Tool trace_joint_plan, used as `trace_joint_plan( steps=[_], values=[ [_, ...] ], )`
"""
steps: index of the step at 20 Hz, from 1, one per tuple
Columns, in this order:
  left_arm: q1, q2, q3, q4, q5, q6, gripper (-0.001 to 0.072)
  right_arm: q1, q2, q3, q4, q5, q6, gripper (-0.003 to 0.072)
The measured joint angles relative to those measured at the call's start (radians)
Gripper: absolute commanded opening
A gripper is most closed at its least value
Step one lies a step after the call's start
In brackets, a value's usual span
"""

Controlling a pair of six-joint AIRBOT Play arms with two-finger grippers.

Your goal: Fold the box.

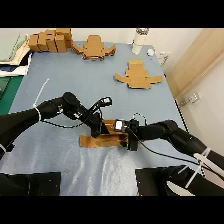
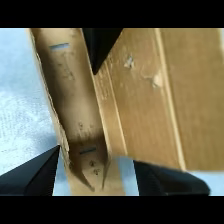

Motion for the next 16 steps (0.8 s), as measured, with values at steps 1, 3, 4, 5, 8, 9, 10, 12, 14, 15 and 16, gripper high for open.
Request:
trace_joint_plan(
  steps=[1,3,4,5,8,9,10,12,14,15,16],
  values=[
    [0.000,0.000,0.000,0.000,0.000,0.000,0.0013,-0.018,-0.030,0.013,0.032,-0.023,-0.039,0.0720],
    [0.000,0.000,0.000,0.000,0.000,0.000,0.0013,-0.043,-0.068,0.030,0.075,-0.052,-0.089,0.0720],
    [0.000,0.000,0.000,0.000,0.000,0.000,0.0013,-0.050,-0.080,0.035,0.089,-0.063,-0.105,0.0720],
    [0.000,0.000,0.000,0.000,0.000,0.000,0.0013,-0.056,-0.090,0.039,0.098,-0.071,-0.117,0.0720],
    [0.000,0.000,0.000,0.000,-0.001,0.000,0.0013,-0.064,-0.109,0.044,0.117,-0.085,-0.137,0.0720],
    [0.000,0.000,0.000,0.000,-0.001,0.000,0.0013,-0.064,-0.112,0.045,0.120,-0.090,-0.136,0.0720],
    [0.000,0.000,0.000,0.000,-0.001,0.000,0.0013,-0.066,-0.115,0.046,0.122,-0.094,-0.134,0.0720],
    [0.000,0.000,0.000,0.000,-0.001,0.000,0.0013,-0.067,-0.118,0.047,0.120,-0.098,-0.127,0.0720],
    [0.000,0.000,0.000,0.000,-0.001,0.000,0.0013,-0.068,-0.119,0.048,0.113,-0.099,-0.121,0.0720],
    [0.000,0.000,0.000,0.000,-0.001,0.000,0.0013,-0.068,-0.120,0.048,0.111,-0.100,-0.119,0.0720],
    [0.000,0.000,0.000,0.000,-0.001,0.000,0.0013,-0.069,-0.120,0.048,0.109,-0.100,-0.119,0.0720]
  ],
)
